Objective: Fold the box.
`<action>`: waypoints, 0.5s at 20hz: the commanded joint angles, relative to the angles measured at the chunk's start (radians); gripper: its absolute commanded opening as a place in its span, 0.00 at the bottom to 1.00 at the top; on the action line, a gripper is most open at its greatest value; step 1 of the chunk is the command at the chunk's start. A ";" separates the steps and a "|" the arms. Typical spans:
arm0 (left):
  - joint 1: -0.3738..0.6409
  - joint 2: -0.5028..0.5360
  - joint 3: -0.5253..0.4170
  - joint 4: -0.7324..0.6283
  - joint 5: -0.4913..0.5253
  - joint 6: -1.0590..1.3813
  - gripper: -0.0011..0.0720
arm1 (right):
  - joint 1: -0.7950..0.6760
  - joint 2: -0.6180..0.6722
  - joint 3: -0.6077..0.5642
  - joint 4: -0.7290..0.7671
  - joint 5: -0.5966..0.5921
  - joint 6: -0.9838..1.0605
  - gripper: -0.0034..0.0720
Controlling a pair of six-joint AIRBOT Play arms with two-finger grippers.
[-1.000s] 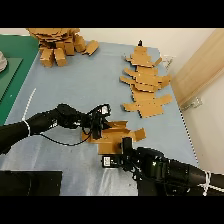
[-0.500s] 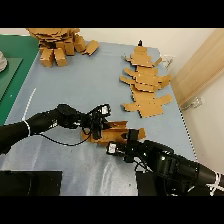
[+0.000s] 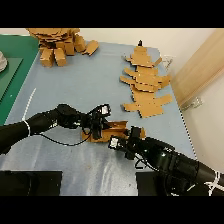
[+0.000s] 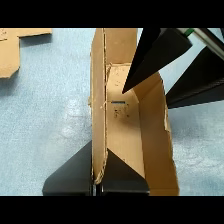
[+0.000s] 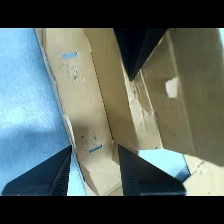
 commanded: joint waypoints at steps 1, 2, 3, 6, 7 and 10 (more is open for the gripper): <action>0.000 -0.001 0.000 0.000 0.000 0.000 0.03 | -0.014 -0.001 0.001 0.014 0.013 -0.001 0.65; 0.000 -0.001 0.000 0.000 0.000 0.000 0.03 | -0.014 -0.001 0.002 0.035 0.011 0.000 0.81; 0.000 -0.001 0.000 0.000 0.000 0.000 0.03 | -0.019 0.002 0.003 0.046 0.017 -0.002 1.00; 0.001 -0.001 0.000 0.000 0.000 0.000 0.03 | -0.060 0.005 0.024 0.058 -0.008 0.006 1.00; 0.001 -0.001 0.000 0.000 0.000 0.000 0.03 | -0.069 0.006 0.034 0.058 -0.003 0.006 1.00; -0.001 -0.001 0.000 0.000 0.000 0.000 0.03 | -0.076 0.006 0.039 0.068 0.019 0.006 1.00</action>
